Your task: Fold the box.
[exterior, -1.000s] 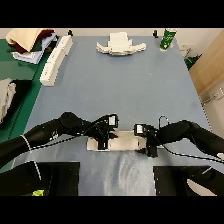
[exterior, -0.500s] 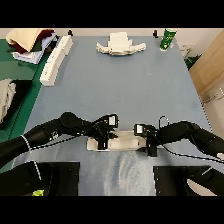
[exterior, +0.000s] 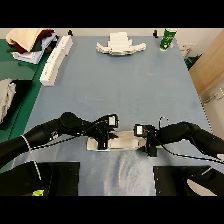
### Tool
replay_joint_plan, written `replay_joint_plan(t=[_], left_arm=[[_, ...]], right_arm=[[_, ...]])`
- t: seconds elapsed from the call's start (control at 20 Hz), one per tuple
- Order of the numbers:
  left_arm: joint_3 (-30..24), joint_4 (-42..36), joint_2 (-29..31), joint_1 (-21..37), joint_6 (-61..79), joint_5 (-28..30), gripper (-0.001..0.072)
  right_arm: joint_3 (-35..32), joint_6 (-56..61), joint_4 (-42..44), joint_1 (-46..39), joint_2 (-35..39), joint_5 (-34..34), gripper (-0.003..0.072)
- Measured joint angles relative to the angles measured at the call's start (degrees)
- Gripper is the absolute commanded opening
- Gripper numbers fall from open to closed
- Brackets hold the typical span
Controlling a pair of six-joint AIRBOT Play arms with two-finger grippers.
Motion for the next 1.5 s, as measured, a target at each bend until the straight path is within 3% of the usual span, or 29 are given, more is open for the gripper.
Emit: replay_joint_plan(t=[1.25, 1.3, 1.35, 1.4, 1.5], left_arm=[[0.00, -0.37, 0.00, -0.04, 0.00, 0.04, 0.0017], [0.00, -0.42, 0.00, -0.04, 0.00, 0.04, 0.0078], [-0.02, 0.00, -0.11, -0.13, 0.02, 0.83, 0.0346], [-0.35, 1.36, -0.37, -0.13, -0.02, 0.39, 0.0477], [0.00, -0.94, -0.02, 0.02, -0.39, 0.55, 0.0475]], right_arm=[[0.02, 0.07, -0.24, 0.02, 0.00, -0.04, 0.0513], [0.02, 0.07, -0.24, 0.02, 0.00, -0.04, 0.0514], [0.02, 0.07, -0.24, 0.02, 0.00, -0.04, 0.0513], [0.00, 0.07, -0.24, 0.02, 0.00, -0.02, 0.0514], [0.02, 0.07, -0.24, 0.02, 0.00, -0.07, 0.0513]])
